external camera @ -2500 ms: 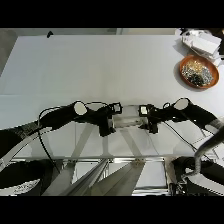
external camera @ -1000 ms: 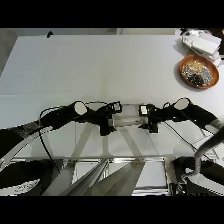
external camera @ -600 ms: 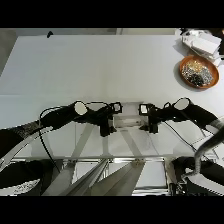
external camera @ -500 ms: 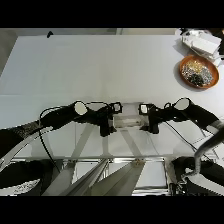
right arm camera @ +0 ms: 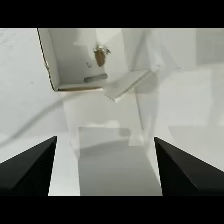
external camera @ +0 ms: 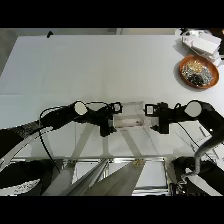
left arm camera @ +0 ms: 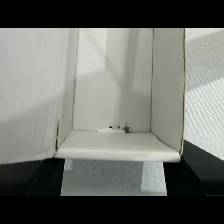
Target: Fold the box and place the chain.
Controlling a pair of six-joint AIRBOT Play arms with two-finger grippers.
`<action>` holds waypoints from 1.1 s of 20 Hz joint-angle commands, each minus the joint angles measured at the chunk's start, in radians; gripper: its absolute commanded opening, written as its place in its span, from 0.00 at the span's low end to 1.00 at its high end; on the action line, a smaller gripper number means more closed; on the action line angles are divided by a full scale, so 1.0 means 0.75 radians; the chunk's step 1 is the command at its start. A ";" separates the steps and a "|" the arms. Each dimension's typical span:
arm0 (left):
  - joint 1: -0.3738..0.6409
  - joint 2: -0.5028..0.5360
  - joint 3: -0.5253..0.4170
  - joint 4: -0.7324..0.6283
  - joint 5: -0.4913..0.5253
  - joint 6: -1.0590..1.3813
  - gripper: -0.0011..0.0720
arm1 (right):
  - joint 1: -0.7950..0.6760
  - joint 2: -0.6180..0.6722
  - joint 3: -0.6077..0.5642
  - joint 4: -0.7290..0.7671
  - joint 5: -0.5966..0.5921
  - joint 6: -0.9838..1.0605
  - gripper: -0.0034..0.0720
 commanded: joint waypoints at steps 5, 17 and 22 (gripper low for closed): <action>0.000 0.001 -0.001 0.001 0.002 0.001 0.47 | -0.001 0.316 0.001 0.306 0.140 0.224 0.07; 0.000 0.001 -0.001 0.001 0.002 0.001 0.47 | 0.001 -0.320 0.001 0.950 -0.413 0.399 0.07; 0.000 0.001 -0.001 0.001 0.002 0.001 0.47 | 0.001 -0.353 0.001 0.942 -0.399 0.420 0.07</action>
